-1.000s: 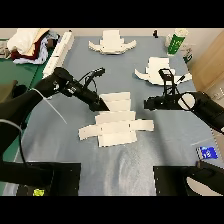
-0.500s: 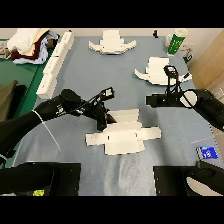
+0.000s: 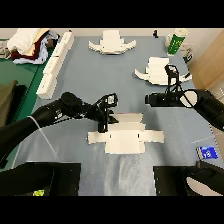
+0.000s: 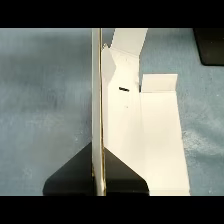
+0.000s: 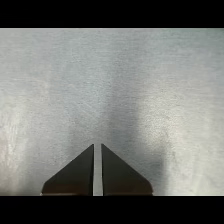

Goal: Fold the box.

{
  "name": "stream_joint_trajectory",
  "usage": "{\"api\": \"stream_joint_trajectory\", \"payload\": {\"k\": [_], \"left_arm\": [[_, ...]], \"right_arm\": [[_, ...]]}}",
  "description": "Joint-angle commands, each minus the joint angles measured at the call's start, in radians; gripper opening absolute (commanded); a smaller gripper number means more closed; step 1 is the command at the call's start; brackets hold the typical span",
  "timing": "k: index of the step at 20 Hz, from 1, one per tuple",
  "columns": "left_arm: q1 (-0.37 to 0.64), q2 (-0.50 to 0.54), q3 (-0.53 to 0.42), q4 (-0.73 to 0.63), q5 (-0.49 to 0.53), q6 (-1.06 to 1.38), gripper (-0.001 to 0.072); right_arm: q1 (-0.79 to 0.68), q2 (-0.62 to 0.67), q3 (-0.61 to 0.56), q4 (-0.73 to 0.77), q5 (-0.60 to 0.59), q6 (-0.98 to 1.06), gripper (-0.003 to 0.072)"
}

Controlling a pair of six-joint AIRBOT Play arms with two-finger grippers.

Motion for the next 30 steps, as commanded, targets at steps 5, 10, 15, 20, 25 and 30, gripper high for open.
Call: {"api": "stream_joint_trajectory", "payload": {"k": [5,10,15,20,25,30], "left_arm": [[-0.072,0.131,-0.152,-0.027,0.207,0.171,0.0012],[-0.072,0.056,-0.178,-0.052,0.208,0.171,0.0013],[-0.074,0.024,-0.179,-0.055,0.207,0.170,0.0013],[-0.074,0.027,-0.179,-0.055,0.136,0.165,0.0014],[-0.074,0.093,-0.179,-0.047,0.145,0.076,0.0014],[-0.076,0.194,-0.171,-0.101,0.294,0.228,0.0010]], "right_arm": [[0.000,-0.001,0.001,0.018,-0.005,0.000,0.0068],[0.000,-0.001,0.001,0.026,-0.011,0.000,0.0068],[0.000,-0.001,0.001,0.026,-0.011,0.000,0.0068],[0.000,-0.001,0.001,0.026,-0.010,0.000,0.0068],[0.000,-0.001,0.001,0.026,-0.011,0.000,0.0068],[0.000,-0.001,0.001,0.026,-0.022,0.000,0.0068]]}}
